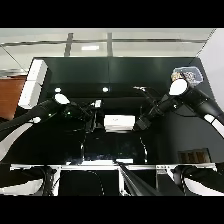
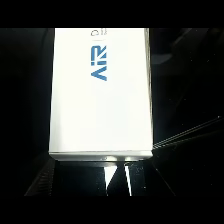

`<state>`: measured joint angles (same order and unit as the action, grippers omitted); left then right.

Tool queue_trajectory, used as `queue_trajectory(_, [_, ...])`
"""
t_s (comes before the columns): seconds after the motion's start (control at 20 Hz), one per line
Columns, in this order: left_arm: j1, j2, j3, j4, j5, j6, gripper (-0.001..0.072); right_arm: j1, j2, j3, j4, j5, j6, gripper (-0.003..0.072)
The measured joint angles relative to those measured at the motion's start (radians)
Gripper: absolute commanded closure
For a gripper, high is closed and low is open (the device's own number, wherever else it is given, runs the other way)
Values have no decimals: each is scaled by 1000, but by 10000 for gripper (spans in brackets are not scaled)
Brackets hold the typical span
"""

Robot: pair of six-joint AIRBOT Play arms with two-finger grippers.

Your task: Fold the box and place the chain.

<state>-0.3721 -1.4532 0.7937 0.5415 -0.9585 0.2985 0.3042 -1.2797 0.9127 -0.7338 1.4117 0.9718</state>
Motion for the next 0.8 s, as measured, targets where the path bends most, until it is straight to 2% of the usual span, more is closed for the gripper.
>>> queue_trajectory(0.2, [0, 0, 0, 0, 0, 0, 379, -18, 1, -116, 236, -142, 23, 673])
queue_trajectory(0.35, [0, 0, 0, 0, 0, 0, 379, -8, -1, -169, 333, -247, 29, 673])
queue_trajectory(0.6, [0, 0, 0, 0, 0, 0, 378, 26, -2, -204, 360, -379, 45, 673])
queue_trajectory(0.8, [0, 0, 0, 0, 0, 0, 379, 34, -2, -212, 359, -440, 52, 673])
